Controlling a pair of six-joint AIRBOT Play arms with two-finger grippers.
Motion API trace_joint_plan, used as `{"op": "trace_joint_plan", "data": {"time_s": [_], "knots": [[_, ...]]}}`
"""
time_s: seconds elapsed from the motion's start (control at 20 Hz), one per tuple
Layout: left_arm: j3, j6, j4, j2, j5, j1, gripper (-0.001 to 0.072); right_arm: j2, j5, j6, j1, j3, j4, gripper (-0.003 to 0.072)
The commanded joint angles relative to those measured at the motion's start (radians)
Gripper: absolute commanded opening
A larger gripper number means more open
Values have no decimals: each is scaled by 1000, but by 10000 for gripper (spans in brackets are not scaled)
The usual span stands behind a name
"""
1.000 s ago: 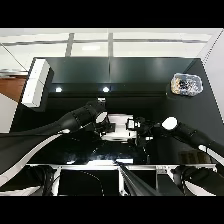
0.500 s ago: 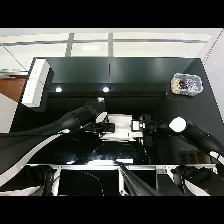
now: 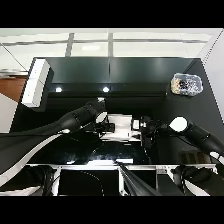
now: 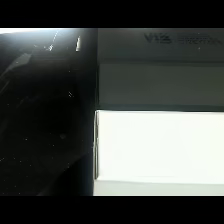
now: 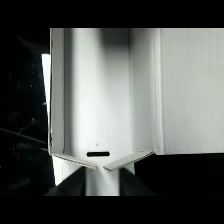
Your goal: Fold the box and place the chain.
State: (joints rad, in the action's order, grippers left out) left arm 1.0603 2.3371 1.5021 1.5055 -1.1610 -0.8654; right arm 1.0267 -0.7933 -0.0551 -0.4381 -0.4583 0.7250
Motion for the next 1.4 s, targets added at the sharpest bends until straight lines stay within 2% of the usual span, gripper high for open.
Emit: {"op": "trace_joint_plan", "data": {"time_s": [0.0,0.3,0.65,0.7,0.75,0.8,0.9,0.95,1.0,1.1,1.15,1.2,1.35], "knots": [[0,1,0,-1,2,0,34,0,-8,19,-6,0,-70,187],[0,1,0,-1,4,0,34,35,60,113,-90,0,-71,187],[0,1,0,-1,4,0,34,72,144,128,-143,0,-89,189],[0,1,0,-1,5,0,34,72,145,131,-143,0,-89,238],[0,1,0,-1,5,0,34,72,148,131,-143,0,-89,326],[0,1,0,-1,5,0,34,72,148,131,-143,0,-89,325],[0,1,0,-1,5,0,34,72,147,131,-143,0,-89,208],[0,1,0,-1,5,0,34,72,149,135,-143,0,-89,247],[0,1,0,-1,5,0,34,72,155,138,-143,0,-90,385],[0,1,0,-1,6,0,34,72,170,143,-143,0,-89,341],[0,1,0,-1,6,0,34,71,173,143,-143,-1,-87,97],[0,1,0,-1,6,0,34,63,170,165,-138,-3,-73,42],[0,1,0,-1,5,0,34,-14,125,460,-76,-13,75,41]]}}
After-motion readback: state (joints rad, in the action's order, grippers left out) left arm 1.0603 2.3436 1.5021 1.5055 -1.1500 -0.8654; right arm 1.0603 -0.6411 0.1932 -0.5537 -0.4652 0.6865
